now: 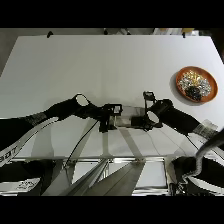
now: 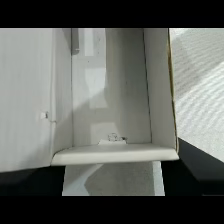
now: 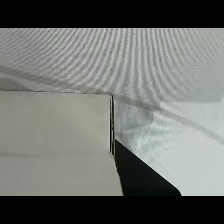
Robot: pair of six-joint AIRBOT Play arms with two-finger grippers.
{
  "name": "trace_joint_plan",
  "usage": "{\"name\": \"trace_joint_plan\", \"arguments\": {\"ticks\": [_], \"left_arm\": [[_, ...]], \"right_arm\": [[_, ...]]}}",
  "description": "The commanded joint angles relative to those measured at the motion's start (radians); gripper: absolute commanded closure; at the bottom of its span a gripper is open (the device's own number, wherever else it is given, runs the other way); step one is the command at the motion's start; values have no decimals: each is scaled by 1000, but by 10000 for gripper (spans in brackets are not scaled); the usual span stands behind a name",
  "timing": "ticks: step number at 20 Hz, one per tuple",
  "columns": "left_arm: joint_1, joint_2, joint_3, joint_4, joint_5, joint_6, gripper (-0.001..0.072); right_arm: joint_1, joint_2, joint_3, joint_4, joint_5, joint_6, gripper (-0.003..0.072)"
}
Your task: Fold the box and place the chain.
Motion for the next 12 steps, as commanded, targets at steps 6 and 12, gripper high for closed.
{"name": "trace_joint_plan", "arguments": {"ticks": [6, 12], "left_arm": [[0, 0, 0, 0, 0, 0, 454], [0, 0, 0, 0, 0, 0, 454]], "right_arm": [[0, 0, 0, 0, -22, -2, 582], [0, 0, 0, -1, -31, -2, 668]]}}
